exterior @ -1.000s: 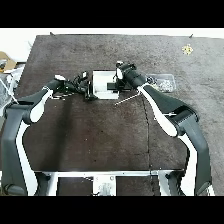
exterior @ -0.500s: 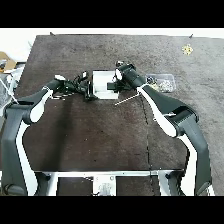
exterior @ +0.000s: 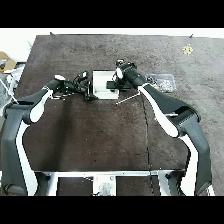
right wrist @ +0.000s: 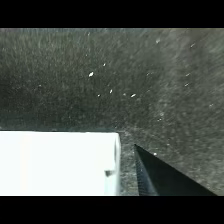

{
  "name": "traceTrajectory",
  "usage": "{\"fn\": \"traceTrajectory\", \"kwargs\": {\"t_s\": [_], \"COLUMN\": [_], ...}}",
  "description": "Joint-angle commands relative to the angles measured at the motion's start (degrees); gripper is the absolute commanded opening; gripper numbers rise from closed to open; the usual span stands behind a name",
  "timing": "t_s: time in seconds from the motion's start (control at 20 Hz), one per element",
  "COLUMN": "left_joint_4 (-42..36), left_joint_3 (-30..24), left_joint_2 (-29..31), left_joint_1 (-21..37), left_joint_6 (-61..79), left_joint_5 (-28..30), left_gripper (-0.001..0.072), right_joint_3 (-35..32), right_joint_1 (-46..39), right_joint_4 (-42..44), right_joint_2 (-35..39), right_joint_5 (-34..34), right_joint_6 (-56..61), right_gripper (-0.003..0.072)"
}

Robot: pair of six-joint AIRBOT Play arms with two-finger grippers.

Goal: Fold the box and place the chain.

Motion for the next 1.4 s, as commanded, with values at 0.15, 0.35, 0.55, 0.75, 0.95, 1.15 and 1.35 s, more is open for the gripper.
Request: {"fn": "traceTrajectory", "kwargs": {"t_s": [0.15, 0.35, 0.55, 0.75, 0.95, 1.15, 1.35], "left_joint_4": [-0.04, -0.04, -0.04, -0.04, -0.04, -0.04, -0.02], "left_joint_3": [0.0, 0.0, 0.0, 0.0, 0.0, 0.0, 0.0], "left_joint_2": [-0.02, -0.02, -0.02, -0.02, -0.02, -0.02, -0.02], "left_joint_1": [0.04, 0.04, 0.04, 0.04, 0.04, 0.04, 0.04], "left_joint_6": [-0.04, -0.04, -0.04, -0.04, -0.04, -0.04, -0.04], "left_joint_5": [0.13, 0.15, 0.13, 0.13, 0.13, 0.13, 0.13], "left_gripper": [0.0343, 0.0343, 0.0343, 0.0343, 0.0343, 0.0344, 0.0343], "right_joint_3": [0.07, 0.2, 1.4, 1.38, -0.52, -2.25, -2.25], "right_joint_1": [0.07, -0.46, -2.84, -7.15, -16.13, -23.54, -26.43], "right_joint_4": [0.5, -0.09, -0.11, -4.28, -3.13, 2.56, 7.96], "right_joint_2": [1.09, 4.02, 10.38, 13.92, 13.86, 11.78, 8.0], "right_joint_5": [1.84, 2.84, 4.24, 6.91, 8.9, 8.48, 8.41], "right_joint_6": [-3.17, -7.69, -15.61, -20.09, -24.83, -30.18, -34.07], "right_gripper": [0.0428, 0.0429, 0.0412, 0.0207, 0.0207, 0.0206, 0.0206]}}
